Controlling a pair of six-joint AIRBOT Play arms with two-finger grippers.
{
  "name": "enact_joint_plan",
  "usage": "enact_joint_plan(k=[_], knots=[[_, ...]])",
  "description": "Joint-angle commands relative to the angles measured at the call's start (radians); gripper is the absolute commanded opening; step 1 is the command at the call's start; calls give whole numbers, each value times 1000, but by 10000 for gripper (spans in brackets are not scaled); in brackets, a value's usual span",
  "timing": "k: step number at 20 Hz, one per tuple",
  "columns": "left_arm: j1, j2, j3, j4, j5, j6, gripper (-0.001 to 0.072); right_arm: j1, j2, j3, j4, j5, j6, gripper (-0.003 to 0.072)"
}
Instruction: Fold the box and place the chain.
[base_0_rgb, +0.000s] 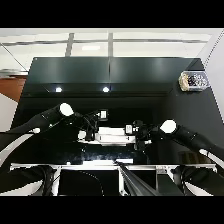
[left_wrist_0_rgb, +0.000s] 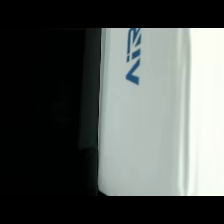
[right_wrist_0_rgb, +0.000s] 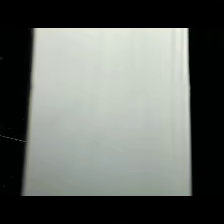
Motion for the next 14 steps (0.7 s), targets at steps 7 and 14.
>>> enact_joint_plan(k=[7,14], knots=[[0,0,1,0,-2,0,28,2,-18,0,0,-12,-6,705],[3,5,2,2,-6,0,216,2,-18,0,-1,-11,-6,571]])
